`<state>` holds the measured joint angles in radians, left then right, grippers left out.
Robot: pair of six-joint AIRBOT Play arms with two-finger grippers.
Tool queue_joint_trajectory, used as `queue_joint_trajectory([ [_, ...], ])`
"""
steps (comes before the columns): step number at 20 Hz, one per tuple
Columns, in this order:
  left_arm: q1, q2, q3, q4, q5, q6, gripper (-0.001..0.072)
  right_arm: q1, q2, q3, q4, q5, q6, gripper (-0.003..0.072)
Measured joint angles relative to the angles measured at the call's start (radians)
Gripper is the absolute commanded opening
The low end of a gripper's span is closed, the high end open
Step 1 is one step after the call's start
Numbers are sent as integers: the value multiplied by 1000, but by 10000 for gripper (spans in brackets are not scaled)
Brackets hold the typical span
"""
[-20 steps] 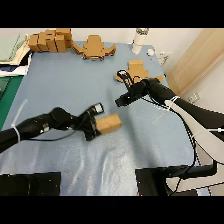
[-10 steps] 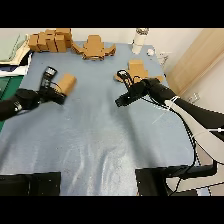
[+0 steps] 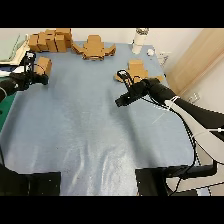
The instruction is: Fold the box.
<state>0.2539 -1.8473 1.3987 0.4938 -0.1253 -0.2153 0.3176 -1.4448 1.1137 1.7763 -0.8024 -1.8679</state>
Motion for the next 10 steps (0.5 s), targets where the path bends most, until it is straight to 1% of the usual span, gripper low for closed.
queue_joint_trajectory([
  [3, 18, -112, 130, -1, 14, -48, 413, 0, 0, 0, 0, 0, 0, 4],
  [4, 24, -138, 157, 0, 15, -64, 413, 0, 0, 0, 0, 0, 0, 5],
  [5, 28, -160, 178, 1, 16, -77, 434, 0, 0, 0, 0, 0, 0, 5],
  [6, 32, -174, 193, 3, 17, -86, 579, 0, 0, 0, 0, 0, 0, 5],
  [7, 38, -187, 204, 8, 15, -93, 652, 0, 0, 0, 0, 0, 0, 5],
  [9, 48, -201, 216, 21, 15, -102, 651, 0, 0, 0, 0, 0, 0, 5],
  [10, 51, -206, 220, 27, 10, -105, 669, 0, 0, 0, 0, 0, 0, 5],
])
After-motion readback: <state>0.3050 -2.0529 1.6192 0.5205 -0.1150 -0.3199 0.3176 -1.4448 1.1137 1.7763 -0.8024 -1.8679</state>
